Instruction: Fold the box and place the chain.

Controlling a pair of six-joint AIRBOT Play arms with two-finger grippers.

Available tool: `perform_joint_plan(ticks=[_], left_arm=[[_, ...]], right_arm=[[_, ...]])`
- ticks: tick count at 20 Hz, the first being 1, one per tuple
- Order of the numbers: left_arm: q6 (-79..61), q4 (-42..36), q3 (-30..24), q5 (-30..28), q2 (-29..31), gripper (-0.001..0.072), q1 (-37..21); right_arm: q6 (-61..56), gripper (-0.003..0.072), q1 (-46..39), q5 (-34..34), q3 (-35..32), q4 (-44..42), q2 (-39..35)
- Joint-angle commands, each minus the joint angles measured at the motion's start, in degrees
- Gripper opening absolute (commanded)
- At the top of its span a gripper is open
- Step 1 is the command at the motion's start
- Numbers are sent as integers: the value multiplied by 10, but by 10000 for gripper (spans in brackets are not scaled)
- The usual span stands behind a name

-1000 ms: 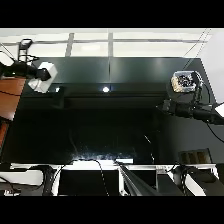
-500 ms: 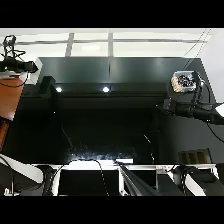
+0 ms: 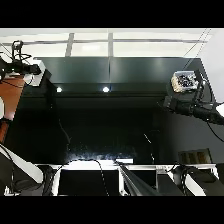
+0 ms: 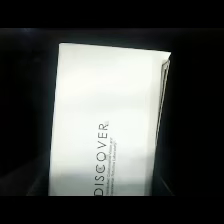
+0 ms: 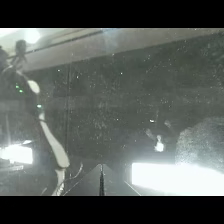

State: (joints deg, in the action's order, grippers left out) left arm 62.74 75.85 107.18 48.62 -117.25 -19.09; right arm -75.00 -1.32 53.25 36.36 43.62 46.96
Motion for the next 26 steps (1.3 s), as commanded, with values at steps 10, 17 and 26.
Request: perform_joint_plan(ticks=[10,17,26], left_arm=[[37,28,136,163,53,705,2],[203,-6,92,340,182,25,29],[284,75,-402,31,562,26,341]], right_arm=[[0,21,0,-30,2,-4,0],[-42,21,0,8,184,269,0],[-91,20,0,143,253,395,0]])
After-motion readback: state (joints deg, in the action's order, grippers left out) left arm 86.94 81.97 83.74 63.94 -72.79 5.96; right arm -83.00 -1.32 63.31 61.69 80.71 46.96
